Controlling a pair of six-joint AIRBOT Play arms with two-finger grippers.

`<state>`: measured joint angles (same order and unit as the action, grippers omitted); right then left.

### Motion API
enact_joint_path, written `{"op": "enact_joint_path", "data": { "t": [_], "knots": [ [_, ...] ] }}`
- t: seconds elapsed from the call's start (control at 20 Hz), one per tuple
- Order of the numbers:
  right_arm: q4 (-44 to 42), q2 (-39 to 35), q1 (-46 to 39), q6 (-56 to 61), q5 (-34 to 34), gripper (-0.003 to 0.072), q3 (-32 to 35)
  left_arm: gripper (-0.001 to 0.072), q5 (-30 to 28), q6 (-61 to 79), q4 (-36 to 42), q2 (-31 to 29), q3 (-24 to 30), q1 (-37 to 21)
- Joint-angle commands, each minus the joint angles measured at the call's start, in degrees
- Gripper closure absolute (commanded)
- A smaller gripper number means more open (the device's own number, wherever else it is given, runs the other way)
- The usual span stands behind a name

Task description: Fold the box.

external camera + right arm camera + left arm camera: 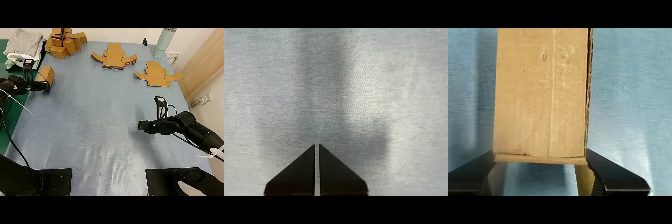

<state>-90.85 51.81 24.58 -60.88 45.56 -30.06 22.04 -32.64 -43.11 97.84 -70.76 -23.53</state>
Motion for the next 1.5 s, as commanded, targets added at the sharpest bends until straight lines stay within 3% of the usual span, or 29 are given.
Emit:
{"op": "enact_joint_path", "data": {
  "t": [0.0,0.75,1.05,1.45],
  "knots": [
    [0.0,0.0,0.0,0.0,0.0,0.0648,0.0,0.0188,1.1,-0.4,-1.1,0.0,0.0,-0.8],
    [0.0,0.0,0.0,0.0,0.0,0.0648,0.0,0.0188,1.2,-0.3,-1.1,0.0,0.0,-0.9],
    [0.0,0.0,0.0,0.0,0.0,0.0648,0.0,0.0187,5.9,-0.4,-6.9,0.0,0.0,-0.9],
    [0.0,0.0,0.0,0.0,0.0,0.0648,0.0,0.0177,6.0,-0.4,-7.1,0.0,0.0,-0.9]
  ]
}}
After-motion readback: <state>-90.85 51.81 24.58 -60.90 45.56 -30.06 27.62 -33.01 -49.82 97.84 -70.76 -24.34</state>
